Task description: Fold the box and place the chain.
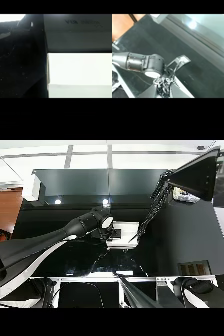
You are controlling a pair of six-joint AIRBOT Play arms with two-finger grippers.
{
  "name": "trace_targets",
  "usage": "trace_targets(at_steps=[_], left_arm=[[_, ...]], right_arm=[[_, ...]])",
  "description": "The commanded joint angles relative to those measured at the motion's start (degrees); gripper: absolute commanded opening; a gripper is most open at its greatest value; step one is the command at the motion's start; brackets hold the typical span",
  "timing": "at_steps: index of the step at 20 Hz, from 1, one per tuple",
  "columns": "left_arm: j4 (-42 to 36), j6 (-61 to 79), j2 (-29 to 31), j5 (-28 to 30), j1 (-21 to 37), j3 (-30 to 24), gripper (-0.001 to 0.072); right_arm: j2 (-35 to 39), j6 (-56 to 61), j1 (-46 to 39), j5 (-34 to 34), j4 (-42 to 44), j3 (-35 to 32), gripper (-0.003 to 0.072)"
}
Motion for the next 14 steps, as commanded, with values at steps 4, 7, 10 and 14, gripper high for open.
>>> trace_targets(at_steps=[4,7,10,14], left_arm=[[0.0,0.0,0.0,0.0,0.0,0.0,0.0025],[0.0,0.0,0.0,0.0,0.0,0.0,0.0025],[0.1,0.0,0.0,0.0,0.0,0.0,0.0025],[0.0,0.0,0.0,0.0,0.0,0.0,0.0025]], right_arm=[[0.0,-0.5,0.0,-1.8,4.8,0.2,0.0011],[0.0,-0.6,0.0,-4.3,5.2,0.2,0.0011],[-0.2,-0.9,0.0,-4.3,5.0,-0.7,0.0011],[-0.2,-0.9,0.2,-3.7,5.1,-11.5,0.0011]])
